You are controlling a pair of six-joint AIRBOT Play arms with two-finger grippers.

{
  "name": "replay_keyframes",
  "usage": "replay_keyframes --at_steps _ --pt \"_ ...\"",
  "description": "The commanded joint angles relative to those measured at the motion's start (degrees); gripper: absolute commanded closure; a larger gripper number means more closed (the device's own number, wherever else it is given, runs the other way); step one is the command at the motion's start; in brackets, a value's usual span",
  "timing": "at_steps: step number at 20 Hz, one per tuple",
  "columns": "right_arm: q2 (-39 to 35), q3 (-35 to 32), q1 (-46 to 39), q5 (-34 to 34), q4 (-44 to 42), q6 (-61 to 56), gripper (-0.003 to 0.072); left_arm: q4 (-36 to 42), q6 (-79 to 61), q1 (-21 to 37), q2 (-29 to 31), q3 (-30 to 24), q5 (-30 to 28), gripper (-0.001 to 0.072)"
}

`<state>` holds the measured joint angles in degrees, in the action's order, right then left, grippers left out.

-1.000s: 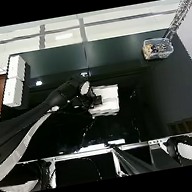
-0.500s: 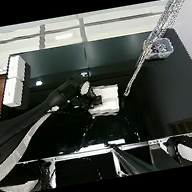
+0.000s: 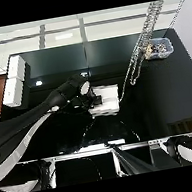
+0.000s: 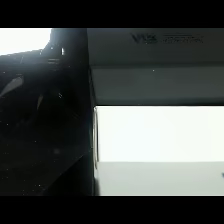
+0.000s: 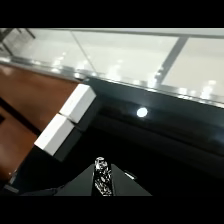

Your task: Fold the box and place the chain.

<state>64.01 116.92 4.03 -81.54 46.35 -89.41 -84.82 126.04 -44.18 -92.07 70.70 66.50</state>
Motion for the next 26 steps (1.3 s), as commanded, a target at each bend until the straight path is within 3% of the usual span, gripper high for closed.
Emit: replay_keyframes --at_steps 1,14,26 --pt "0.37 0.0 3.32 0.85 -1.14 -0.15 0.0678 -0.04 -0.02 0.07 -0.02 0.04 0.0 0.068" --pt "0.92 0.02 5.14 6.38 -8.2 -0.11 0.0677 -0.04 -0.02 0.07 -0.02 0.04 -0.02 0.068" --pt "0.96 0.02 5.14 6.38 -10.6 0.11 0.0677 -0.02 -0.02 0.07 -0.02 0.04 -0.02 0.068"
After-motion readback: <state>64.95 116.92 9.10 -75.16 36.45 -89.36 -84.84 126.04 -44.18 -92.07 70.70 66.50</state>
